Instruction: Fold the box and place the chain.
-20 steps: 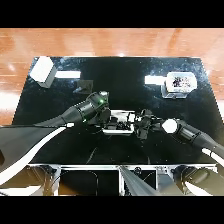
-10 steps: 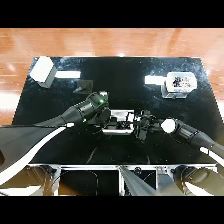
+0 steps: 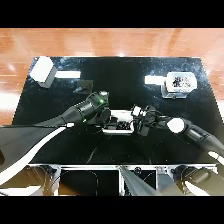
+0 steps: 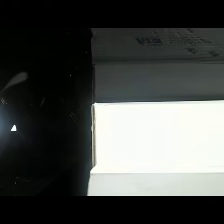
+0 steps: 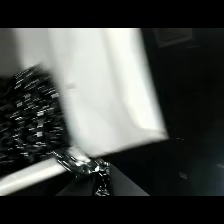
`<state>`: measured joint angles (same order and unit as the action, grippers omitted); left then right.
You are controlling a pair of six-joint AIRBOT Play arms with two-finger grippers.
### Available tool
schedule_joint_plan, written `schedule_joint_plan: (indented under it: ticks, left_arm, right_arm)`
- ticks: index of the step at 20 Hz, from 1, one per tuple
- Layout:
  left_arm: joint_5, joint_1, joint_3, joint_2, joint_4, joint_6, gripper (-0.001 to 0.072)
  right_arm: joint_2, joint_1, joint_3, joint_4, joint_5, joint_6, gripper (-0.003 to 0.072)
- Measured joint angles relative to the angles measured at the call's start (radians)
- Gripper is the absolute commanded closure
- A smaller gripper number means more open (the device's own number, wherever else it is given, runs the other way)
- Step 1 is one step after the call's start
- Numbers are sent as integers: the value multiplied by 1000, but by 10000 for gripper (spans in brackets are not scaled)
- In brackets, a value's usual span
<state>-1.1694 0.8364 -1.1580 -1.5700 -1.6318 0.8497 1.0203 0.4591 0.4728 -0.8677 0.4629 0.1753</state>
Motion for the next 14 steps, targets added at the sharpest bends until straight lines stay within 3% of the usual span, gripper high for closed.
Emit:
schedule_joint_plan:
  ticks: [7,14]
  left_arm:
    - [0,0,0,0,0,0,691]
    - [0,1,0,0,0,-2,691]
  right_arm:
    - [-177,-30,61,13,177,220,657]
    - [-212,-33,203,301,312,337,657]
